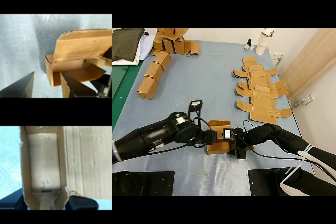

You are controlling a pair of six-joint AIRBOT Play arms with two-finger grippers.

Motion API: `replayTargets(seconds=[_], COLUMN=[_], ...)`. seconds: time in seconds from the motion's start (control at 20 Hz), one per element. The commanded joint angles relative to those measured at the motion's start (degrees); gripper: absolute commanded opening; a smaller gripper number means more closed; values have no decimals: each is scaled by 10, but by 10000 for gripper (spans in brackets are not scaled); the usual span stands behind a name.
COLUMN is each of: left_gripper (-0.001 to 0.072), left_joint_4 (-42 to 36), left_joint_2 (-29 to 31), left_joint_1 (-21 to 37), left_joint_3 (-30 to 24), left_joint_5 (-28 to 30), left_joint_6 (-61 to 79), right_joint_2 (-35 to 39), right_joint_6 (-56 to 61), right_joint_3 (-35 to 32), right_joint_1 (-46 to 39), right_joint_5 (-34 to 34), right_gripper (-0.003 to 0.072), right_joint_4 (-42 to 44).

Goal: Fold the box.

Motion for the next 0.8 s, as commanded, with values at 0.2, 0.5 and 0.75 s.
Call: replayTargets(seconds=[0.2,0.5,0.75], left_gripper=[11,12,677], left_joint_4=[-23,-320,-290], left_joint_2=[89,83,47], left_joint_1=[42,221,260], left_joint_3=[-54,-127,-133], left_joint_5=[-31,-65,27], left_joint_6=[290,937,1056], right_joint_2=[0,0,0], right_joint_6=[0,0,0], right_joint_3=[0,0,0], right_joint_1=[0,0,0], right_joint_5=[0,0,0], right_gripper=[555,555,555], right_joint_4=[0,0,0])
